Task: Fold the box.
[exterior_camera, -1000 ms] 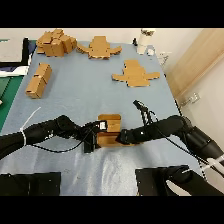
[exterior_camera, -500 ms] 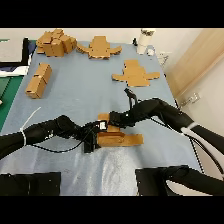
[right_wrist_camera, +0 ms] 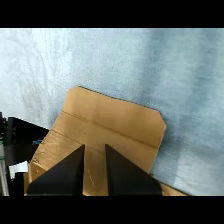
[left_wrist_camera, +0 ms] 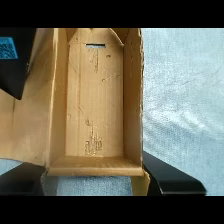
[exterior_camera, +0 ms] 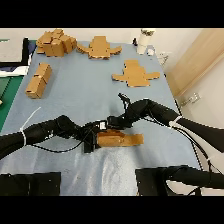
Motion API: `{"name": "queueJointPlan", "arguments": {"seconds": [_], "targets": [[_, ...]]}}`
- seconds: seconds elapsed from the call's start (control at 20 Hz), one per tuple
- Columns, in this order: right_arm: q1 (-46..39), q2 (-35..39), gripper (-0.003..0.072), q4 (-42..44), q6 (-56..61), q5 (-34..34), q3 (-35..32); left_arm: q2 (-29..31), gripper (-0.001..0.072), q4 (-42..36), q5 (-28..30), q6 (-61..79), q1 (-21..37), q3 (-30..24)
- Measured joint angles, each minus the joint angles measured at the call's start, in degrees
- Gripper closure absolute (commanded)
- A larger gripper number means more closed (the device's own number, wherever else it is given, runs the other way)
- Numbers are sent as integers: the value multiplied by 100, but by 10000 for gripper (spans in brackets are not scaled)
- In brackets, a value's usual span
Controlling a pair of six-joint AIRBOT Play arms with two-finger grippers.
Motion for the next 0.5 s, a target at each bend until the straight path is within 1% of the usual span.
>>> {"name": "queueJointPlan", "arguments": {"seconds": [0.15,0.3,0.4,0.5], "targets": [[24,-7,491,-26,-79,-22,17,0,198,0,0,0,0,0],[-15,179,491,-129,-264,-168,201,0,198,0,0,2,0,0],[-66,455,491,-422,-358,-315,435,0,198,0,0,0,0,0],[-81,824,490,-907,-437,-579,603,0,198,0,0,2,0,0]]}}
